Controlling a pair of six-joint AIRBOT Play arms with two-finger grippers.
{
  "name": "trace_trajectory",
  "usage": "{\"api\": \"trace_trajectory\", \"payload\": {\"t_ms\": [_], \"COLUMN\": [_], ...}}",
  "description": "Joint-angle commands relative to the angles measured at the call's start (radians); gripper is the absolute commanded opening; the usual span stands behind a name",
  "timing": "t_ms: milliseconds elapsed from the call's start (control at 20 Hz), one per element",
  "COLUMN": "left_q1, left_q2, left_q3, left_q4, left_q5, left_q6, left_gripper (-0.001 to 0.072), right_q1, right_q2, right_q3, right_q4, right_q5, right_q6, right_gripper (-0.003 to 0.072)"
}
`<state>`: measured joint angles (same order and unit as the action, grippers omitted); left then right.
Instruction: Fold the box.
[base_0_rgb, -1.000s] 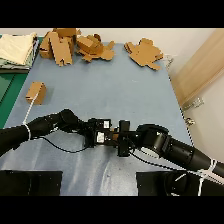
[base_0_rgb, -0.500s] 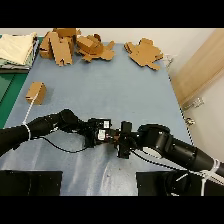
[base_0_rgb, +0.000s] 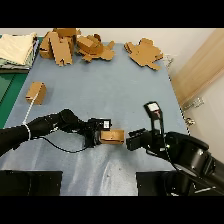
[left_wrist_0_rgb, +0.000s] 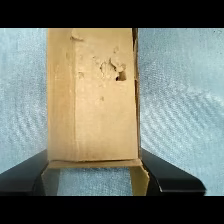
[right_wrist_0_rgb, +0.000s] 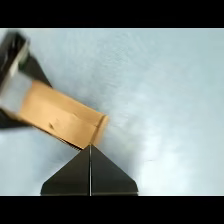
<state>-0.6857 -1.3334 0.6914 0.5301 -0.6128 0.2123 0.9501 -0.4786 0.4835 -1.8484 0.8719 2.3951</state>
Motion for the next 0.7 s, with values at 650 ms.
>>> {"api": "trace_trajectory", "payload": {"t_ms": [650], "left_q1": [0.000], "left_q2": [0.000], "left_q3": [0.000], "left_q4": [0.000], "left_q5": [-0.008], "left_q6": [0.000], "left_gripper": [0.0290], "right_q1": [-0.006], "right_q2": [-0.339], "right_q3": [-0.337], "right_q4": [0.406], "right_q5": [-1.154], "right_q6": [0.609], "right_gripper": [0.0000]}}
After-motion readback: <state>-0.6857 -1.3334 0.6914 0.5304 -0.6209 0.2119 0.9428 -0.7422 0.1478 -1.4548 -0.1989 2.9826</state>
